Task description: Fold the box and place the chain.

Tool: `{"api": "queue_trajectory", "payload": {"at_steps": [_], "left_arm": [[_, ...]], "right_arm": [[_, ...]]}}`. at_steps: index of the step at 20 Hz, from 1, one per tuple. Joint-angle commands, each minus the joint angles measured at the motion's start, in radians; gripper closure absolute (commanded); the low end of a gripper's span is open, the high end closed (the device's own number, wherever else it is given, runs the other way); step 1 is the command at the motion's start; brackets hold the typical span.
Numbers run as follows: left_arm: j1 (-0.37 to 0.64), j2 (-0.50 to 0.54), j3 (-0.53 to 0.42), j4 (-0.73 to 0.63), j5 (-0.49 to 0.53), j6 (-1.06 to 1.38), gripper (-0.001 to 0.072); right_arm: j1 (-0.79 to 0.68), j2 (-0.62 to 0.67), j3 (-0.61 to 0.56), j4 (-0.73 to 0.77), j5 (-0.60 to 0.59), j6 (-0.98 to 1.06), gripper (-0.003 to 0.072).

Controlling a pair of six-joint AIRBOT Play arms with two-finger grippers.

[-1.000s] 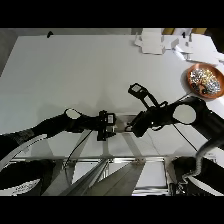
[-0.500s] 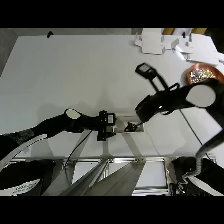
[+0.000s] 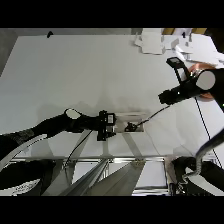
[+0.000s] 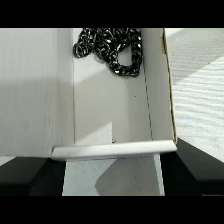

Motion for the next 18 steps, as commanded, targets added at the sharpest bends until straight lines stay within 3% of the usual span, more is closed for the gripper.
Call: {"api": "queue_trajectory", "payload": {"at_steps": [1,12,18], "left_arm": [[0.000,0.000,0.000,0.000,0.000,0.000,0.0575],[0.000,0.000,0.000,0.000,0.000,0.000,0.0575],[0.000,0.000,0.000,0.000,0.000,0.000,0.0575]], "right_arm": [[-0.026,-0.042,-0.102,-0.015,-0.089,0.018,0.0388],[-0.026,-0.217,-0.124,-0.066,-0.152,0.060,0.0371],[-0.026,-0.236,-0.124,-0.069,-0.178,0.060,0.0398]]}}
